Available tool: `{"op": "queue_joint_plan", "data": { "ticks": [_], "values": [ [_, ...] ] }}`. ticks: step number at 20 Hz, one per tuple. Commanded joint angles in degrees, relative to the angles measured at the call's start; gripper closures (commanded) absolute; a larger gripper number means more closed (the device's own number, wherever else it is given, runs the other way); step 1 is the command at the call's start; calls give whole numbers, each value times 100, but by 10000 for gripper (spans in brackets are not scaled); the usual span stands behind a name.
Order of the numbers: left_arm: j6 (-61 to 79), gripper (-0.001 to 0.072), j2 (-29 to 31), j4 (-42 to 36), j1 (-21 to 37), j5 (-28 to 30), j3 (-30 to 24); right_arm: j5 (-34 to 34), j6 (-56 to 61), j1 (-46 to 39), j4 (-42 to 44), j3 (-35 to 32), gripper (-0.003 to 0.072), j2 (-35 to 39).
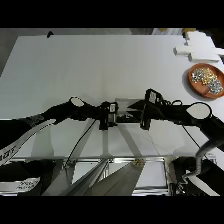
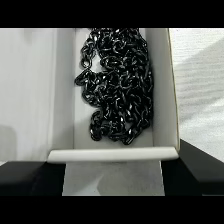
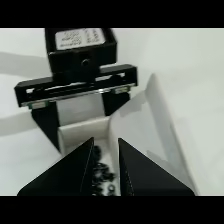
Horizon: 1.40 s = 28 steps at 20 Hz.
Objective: Fold the box and place the chain.
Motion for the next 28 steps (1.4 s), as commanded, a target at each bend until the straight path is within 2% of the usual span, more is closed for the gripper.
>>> {"op": "queue_joint_plan", "data": {
  "ticks": [1,4,6,9,11,12,13,14,18,21,24,28],
  "values": [
    [2,638,-2,2,0,2,2,516,273,-516,-570,254,528,85],
    [2,638,-2,0,0,2,2,1246,573,-1331,-1631,251,536,83],
    [2,638,-2,0,0,2,2,1432,579,-1620,-2577,251,643,81],
    [2,638,-2,2,0,2,2,1458,848,-1860,-3126,151,646,50],
    [2,638,-2,2,0,2,2,1316,802,-1880,-3121,-13,638,-68],
    [2,638,-2,2,0,2,2,1233,708,-1880,-3115,-122,582,-179],
    [2,638,-2,0,0,2,2,1091,533,-1878,-3084,-256,398,-295],
    [2,638,-2,0,0,2,2,1001,348,-1875,-3077,-356,325,-387],
    [2,638,-2,0,0,2,2,533,44,-1458,-2887,-407,408,-651],
    [2,638,-2,2,0,2,2,319,-66,-1049,-2785,-407,467,-1150],
    [2,638,-2,2,0,2,2,164,-538,-981,-2376,-407,467,-1521],
    [2,638,-2,0,0,2,2,7,-922,-981,-1832,-407,471,-1543]
  ]
}}
